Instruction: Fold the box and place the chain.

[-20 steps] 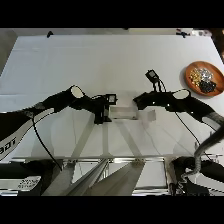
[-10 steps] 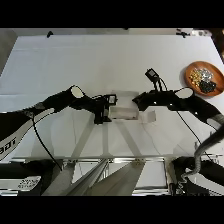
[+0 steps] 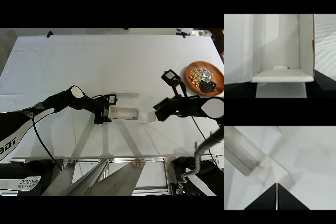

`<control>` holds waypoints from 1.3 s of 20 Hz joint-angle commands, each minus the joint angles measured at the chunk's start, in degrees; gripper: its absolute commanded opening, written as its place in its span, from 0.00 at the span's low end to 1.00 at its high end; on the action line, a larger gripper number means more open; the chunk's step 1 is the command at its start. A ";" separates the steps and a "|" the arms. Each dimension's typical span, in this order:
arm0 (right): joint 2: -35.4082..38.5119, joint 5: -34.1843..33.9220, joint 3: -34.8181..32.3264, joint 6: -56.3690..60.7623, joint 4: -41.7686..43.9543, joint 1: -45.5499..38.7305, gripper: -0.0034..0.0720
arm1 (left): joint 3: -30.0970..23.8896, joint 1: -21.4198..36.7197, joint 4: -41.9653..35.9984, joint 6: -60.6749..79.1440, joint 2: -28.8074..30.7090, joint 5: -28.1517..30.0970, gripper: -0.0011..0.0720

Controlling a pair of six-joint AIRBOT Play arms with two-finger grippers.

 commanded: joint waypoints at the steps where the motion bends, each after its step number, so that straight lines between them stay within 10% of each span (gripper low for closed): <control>1: 3.69 8.70 0.02 15.87 -14.78 -0.02 0.05 | 0.00 -0.02 0.00 0.00 0.00 -0.02 0.58; 7: 2.71 12.61 0.00 11.54 -10.19 -14.75 0.05 | 0.00 -0.02 0.00 0.00 -0.02 -0.02 0.58; 12: -6.21 15.13 -0.55 -5.86 19.17 -25.99 0.05 | -0.02 -0.02 0.00 0.02 0.00 -0.04 0.58; 26: -25.24 3.39 -2.93 -6.93 17.33 -17.66 0.06 | 0.00 -0.02 0.00 0.00 0.00 -0.02 0.58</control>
